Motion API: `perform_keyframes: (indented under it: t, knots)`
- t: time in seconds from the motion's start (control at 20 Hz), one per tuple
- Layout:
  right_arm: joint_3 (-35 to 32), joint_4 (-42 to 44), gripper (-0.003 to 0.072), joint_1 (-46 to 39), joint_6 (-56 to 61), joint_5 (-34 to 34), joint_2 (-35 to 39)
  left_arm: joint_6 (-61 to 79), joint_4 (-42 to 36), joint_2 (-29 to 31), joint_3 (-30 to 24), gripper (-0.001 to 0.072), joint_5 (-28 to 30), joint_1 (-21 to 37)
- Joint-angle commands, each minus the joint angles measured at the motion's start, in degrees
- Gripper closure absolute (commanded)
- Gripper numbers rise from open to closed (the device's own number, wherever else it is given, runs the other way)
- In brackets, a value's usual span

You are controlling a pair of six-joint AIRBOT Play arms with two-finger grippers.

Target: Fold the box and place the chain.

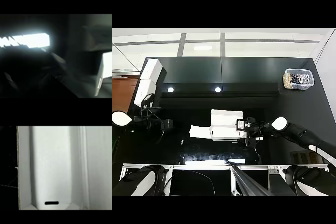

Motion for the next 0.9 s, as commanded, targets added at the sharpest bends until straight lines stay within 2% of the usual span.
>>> perform_keyframes:
  t: [0.0, 0.1, 0.3, 0.5, 0.7, 0.75, 0.8, 0.85]
  knots:
    - [0.0, 0.0, 0.025, 0.0, 0.0, 0.0, 0.0, 1.4, -13.8, -6.6, -2.4, 0.0679, -7.6, 5.4]
    - [0.0, 0.0, 0.025, 0.0, 0.0, 0.0, 0.0, 8.2, -20.9, -13.2, -2.3, 0.0682, -7.7, 3.0]
    - [0.0, 0.0, 0.025, 0.0, 0.0, 0.0, 0.0, 13.2, -27.2, -20.6, -2.1, 0.0682, -0.9, -4.9]
    - [0.0, 0.0, 0.025, 0.0, 0.0, 0.0, 0.0, 13.3, -27.4, -21.9, -2.0, 0.0682, 2.3, -11.0]
    - [0.0, 0.0, 0.025, 0.0, 0.0, 0.0, 0.0, 15.1, -27.8, -21.9, -0.5, 0.0671, -0.3, -11.5]
    - [0.0, 0.0, 0.025, 0.0, 0.0, 0.0, 0.0, 15.8, -27.8, -21.9, 0.0, 0.0583, -1.5, -11.5]
    - [0.0, 0.0, 0.025, 0.0, 0.0, 0.0, 0.0, 16.2, -27.8, -21.8, 0.6, 0.0453, -2.6, -11.5]
    - [0.0, 0.0, 0.025, 0.0, 0.0, 0.0, 0.0, 16.2, -27.7, -21.6, 1.3, 0.0254, -3.8, -11.5]
